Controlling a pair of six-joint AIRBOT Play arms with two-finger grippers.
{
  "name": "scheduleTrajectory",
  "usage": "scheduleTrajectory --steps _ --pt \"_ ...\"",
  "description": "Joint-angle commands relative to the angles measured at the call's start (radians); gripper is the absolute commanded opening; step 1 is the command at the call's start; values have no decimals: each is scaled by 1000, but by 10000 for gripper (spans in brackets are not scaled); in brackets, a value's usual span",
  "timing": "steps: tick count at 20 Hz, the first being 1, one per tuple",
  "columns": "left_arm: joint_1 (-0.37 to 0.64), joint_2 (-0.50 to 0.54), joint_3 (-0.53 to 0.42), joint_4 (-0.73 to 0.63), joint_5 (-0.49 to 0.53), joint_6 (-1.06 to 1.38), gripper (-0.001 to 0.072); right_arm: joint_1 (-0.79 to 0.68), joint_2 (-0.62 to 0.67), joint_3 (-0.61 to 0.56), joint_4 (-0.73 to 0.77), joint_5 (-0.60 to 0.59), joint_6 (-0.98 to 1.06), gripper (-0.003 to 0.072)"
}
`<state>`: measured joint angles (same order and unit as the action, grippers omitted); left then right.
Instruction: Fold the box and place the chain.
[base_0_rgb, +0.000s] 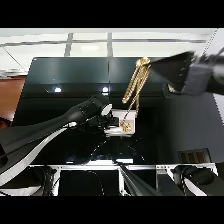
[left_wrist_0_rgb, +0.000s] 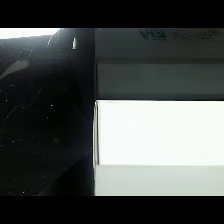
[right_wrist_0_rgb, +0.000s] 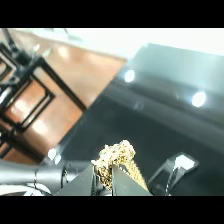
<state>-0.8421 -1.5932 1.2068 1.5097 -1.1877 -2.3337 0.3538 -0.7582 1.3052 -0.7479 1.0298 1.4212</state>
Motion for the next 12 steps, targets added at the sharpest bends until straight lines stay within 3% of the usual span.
scheduleTrajectory --steps 1,12 --pt "1 0 0 0 0 0 26 -10 -1 88 -8 22 -1 11" --pt "1 0 0 0 0 0 26 -6 -2 105 84 32 -1 13"
